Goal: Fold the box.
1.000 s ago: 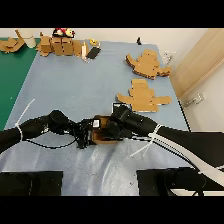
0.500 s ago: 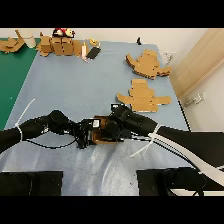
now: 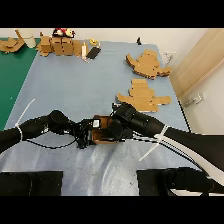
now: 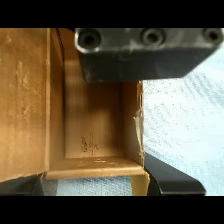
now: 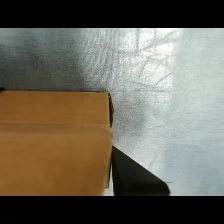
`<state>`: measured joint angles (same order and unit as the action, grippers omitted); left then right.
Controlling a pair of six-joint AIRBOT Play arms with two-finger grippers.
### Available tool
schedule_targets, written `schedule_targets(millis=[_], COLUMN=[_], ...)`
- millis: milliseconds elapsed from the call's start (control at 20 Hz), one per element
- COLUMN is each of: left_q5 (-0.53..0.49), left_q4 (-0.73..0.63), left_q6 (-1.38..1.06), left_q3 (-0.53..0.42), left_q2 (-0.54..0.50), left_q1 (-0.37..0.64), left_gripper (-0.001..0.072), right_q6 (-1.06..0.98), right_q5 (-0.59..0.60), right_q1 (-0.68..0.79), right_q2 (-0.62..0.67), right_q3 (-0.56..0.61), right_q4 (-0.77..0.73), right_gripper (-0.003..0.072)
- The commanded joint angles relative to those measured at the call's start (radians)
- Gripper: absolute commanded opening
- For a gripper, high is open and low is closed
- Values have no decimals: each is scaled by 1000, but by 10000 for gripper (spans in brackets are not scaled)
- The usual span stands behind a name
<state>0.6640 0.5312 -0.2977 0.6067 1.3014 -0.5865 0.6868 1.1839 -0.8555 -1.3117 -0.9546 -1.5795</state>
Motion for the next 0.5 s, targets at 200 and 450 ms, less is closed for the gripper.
schedule_targets(millis=[200,450], left_q5=[0,0], left_q4=[0,0], left_q6=[0,0], left_q3=[1,1], left_q2=[0,0], left_q1=[0,0], left_gripper=[529,529], right_q6=[-18,-22], right_q5=[6,7], right_q1=[2,11], right_q2=[22,80], right_q3=[-1,-2], right_q4=[17,24], right_gripper=[246,246])
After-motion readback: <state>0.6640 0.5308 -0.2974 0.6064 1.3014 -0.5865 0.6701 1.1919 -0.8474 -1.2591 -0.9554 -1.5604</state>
